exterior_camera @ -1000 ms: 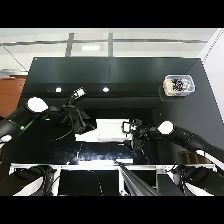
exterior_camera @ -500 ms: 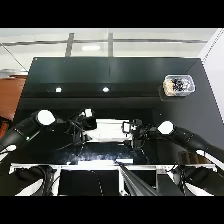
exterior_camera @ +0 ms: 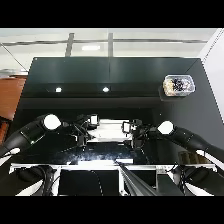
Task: Fold the box and place the chain.
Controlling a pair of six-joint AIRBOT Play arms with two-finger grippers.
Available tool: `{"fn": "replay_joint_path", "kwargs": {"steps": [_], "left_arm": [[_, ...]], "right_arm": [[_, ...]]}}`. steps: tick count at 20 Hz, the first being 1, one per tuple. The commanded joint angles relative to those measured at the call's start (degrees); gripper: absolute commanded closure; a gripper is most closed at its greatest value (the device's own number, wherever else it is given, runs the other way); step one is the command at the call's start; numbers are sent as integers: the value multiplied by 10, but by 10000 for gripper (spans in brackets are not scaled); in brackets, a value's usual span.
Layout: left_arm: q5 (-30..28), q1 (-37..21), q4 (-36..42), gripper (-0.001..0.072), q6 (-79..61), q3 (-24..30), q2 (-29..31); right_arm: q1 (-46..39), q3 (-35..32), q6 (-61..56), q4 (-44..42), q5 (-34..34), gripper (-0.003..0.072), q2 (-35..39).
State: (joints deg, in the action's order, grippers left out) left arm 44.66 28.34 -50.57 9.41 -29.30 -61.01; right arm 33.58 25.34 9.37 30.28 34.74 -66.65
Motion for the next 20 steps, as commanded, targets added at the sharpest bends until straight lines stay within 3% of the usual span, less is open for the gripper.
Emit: {"fn": "replay_joint_path", "kwargs": {"steps": [1, 2, 10, 17, 18, 19, 20], "left_arm": [[14, 2, 5, 304, -2, 0, 0], [18, 2, 8, 348, -2, 0, 0], [35, 2, 20, 348, -2, 0, 0], [7, 3, 43, 356, -3, 0, -5], [5, 3, 50, 378, -3, 0, -8], [4, 6, 50, 461, -3, 0, -11], [4, 10, 50, 470, -3, 0, -15]], "right_arm": [[0, 0, 0, 0, 0, 205, 0], [0, 0, 0, 0, 0, 205, 0], [0, 0, 0, 0, 0, 205, 0], [0, 0, 0, 0, 0, 205, 0], [0, 0, 0, 0, 0, 205, 0], [0, 0, 0, 0, 0, 205, 0], [0, 0, 0, 0, 0, 205, 0]]}}
